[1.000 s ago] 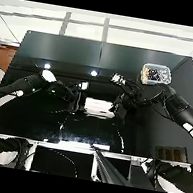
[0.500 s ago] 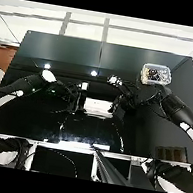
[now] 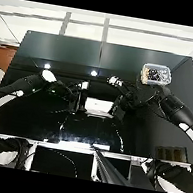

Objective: Fold the box and place the chain.

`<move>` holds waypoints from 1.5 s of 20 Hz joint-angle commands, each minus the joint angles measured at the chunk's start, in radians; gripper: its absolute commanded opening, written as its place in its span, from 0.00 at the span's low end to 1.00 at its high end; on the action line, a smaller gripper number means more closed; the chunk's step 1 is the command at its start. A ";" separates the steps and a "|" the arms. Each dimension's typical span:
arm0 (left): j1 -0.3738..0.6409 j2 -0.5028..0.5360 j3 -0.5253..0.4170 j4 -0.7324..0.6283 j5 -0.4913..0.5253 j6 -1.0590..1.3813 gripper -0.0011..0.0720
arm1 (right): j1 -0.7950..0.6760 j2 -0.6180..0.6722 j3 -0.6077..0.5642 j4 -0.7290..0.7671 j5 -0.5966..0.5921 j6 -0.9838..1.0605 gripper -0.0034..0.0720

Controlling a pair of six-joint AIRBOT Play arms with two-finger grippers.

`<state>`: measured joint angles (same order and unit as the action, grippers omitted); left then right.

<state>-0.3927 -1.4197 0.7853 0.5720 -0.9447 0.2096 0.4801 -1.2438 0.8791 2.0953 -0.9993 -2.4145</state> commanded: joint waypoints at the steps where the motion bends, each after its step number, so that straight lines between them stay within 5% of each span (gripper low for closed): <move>1: 0.000 0.000 0.000 0.008 -0.001 0.003 0.39 | 0.000 0.018 0.013 -0.010 0.003 0.018 0.68; 7: 0.000 0.000 0.000 0.008 -0.002 0.003 0.39 | -0.093 0.124 0.057 -0.006 -0.098 0.195 0.66; 8: 0.000 0.000 0.000 0.008 -0.002 0.003 0.39 | -0.129 0.130 0.055 0.015 -0.146 0.246 0.44; 9: 0.000 0.000 0.000 0.008 -0.002 0.003 0.39 | -0.166 0.130 0.038 0.083 -0.192 0.264 0.07; 14: 0.000 0.000 0.000 0.008 0.000 0.003 0.39 | -0.163 0.110 -0.165 0.505 -0.022 0.322 0.07; 19: 0.000 0.000 0.000 0.008 0.001 0.003 0.39 | -0.061 0.017 -0.171 0.566 0.126 0.379 0.07; 30: 0.000 0.000 0.000 0.008 0.001 0.003 0.39 | -0.058 -0.086 -0.171 0.555 0.121 0.399 0.07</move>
